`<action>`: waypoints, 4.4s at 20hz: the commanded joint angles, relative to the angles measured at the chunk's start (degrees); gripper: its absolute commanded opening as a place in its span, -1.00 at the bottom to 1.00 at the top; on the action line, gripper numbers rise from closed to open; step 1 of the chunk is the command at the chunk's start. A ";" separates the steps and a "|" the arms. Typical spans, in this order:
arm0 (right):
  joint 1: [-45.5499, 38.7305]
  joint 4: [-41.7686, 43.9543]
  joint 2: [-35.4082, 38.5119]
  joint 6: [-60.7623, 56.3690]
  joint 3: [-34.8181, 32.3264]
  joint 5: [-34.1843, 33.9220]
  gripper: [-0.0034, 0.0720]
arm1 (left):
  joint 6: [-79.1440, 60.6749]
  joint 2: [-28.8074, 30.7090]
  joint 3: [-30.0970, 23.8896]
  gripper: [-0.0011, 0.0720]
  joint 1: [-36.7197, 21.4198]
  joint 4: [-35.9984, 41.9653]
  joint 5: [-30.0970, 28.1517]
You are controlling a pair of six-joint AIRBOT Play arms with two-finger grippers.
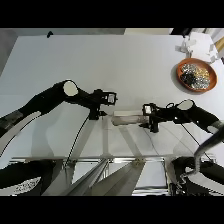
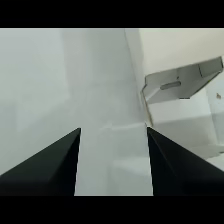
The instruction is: Fold the box and place the chain.
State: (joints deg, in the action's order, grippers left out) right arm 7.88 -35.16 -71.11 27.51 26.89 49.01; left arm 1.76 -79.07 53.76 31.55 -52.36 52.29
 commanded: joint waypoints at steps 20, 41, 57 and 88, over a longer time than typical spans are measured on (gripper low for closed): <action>0.02 0.00 0.04 -0.02 -0.02 0.04 0.18 | 29.57 2.93 -0.17 -0.97 13.09 3.93 -17.33; 0.02 0.00 0.04 -0.02 -0.02 0.04 0.18 | 33.31 -4.79 -0.17 -0.97 12.81 3.28 -18.67; 0.02 0.00 0.04 -0.02 0.00 0.04 0.18 | 32.92 5.95 -2.05 -0.97 7.34 -7.76 -0.48; 0.02 0.00 0.04 -0.02 0.00 0.04 0.18 | 7.45 1.73 -7.72 -0.19 7.26 -6.01 -5.16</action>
State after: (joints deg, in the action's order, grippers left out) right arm 7.88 -35.18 -71.11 27.49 26.89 49.06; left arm 10.31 -76.82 46.06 38.61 -59.57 47.40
